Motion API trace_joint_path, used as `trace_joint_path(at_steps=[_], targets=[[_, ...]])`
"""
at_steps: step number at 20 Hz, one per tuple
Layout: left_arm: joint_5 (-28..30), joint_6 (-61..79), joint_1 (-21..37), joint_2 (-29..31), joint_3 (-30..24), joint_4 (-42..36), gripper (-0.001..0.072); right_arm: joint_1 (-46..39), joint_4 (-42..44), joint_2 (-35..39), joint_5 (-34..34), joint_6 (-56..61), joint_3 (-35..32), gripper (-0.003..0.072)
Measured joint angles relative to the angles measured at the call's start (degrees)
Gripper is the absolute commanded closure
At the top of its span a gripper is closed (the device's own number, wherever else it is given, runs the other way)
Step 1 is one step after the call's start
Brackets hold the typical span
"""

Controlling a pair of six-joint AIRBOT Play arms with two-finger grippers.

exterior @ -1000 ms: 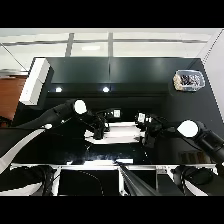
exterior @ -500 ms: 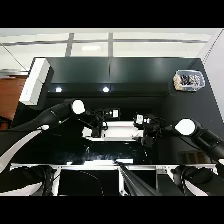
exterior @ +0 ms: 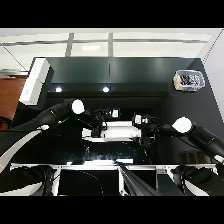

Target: Fold the box and place the chain.

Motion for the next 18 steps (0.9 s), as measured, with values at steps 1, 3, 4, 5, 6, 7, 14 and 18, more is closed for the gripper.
trace_joint_path(at_steps=[1,3,4,5,6,7,14,18], targets=[[-0.1,0.0,0.0,0.0,0.0,0.0,0.0686,0.0,0.5,-0.3,0.1,-0.9,-0.3,-0.0015],[-0.1,-0.1,0.0,0.0,0.0,-0.1,0.0685,0.0,1.3,-0.9,0.1,-3.0,-1.1,-0.0015],[-0.1,-0.2,0.0,0.0,0.0,-0.1,0.0685,0.0,1.5,-1.2,0.0,-4.1,-1.5,-0.0015],[-0.1,-0.2,0.0,0.0,0.0,-0.2,0.0685,0.0,1.8,-1.6,-0.1,-5.2,-1.8,-0.0015],[-0.1,-0.2,0.0,0.0,0.0,-0.2,0.0685,0.0,2.2,-2.0,-0.4,-6.5,-2.1,-0.0015],[0.0,-0.3,0.0,0.0,0.0,-0.2,0.0685,0.0,2.6,-2.5,-0.7,-7.8,-2.2,-0.0015],[0.3,-0.4,0.0,0.0,0.0,-0.3,0.0685,0.0,7.0,-6.1,-2.5,-16.4,-2.6,-0.0014],[0.3,-0.4,0.0,0.0,0.0,-0.3,0.0685,0.0,7.4,-7.4,-3.5,-18.7,-2.6,-0.0013]])
